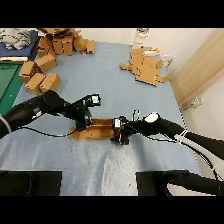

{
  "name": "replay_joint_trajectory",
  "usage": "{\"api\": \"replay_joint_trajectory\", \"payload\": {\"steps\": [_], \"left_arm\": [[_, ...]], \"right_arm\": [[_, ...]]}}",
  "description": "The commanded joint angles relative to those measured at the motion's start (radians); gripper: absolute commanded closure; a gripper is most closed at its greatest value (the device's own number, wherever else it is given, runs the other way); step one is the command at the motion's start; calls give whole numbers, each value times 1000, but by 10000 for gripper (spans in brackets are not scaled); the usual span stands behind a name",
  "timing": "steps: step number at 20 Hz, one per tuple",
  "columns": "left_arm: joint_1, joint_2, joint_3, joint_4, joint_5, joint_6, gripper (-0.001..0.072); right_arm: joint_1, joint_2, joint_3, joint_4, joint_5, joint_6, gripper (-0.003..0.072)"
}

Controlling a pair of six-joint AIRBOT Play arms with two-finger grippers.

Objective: Fold the box.

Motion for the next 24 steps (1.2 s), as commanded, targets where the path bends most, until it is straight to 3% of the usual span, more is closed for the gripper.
{"api": "replay_joint_trajectory", "payload": {"steps": [1, 3, 4, 5, 7, 8, 11, 17, 24], "left_arm": [[0, 122, 1, 352, -208, -384, 291], [0, 161, 0, 381, -363, -541, 327], [-4, 164, -2, 349, -430, -637, 587], [-18, 159, -5, 288, -473, -676, 698], [-66, 136, -13, 87, -400, -715, 699], [-94, 116, -13, -23, -314, -711, 699], [-105, 7, 23, -185, -122, -746, 700], [32, -259, 209, -229, -95, -830, 700], [49, -369, 234, -229, -142, -890, 700]], "right_arm": [[0, 0, 0, 0, 1, 1, 84], [0, 0, 0, 0, 1, 1, 84], [0, 0, 0, 0, 3, 1, 84], [0, 0, 0, 0, 5, 1, 84], [0, 0, 0, 0, 5, 0, 85], [0, 0, 0, 0, 5, 0, 85], [0, 0, 0, 0, 5, 0, 85], [0, 0, 0, 0, 5, 0, 85], [3, 0, 0, 0, 5, 0, 85]]}}
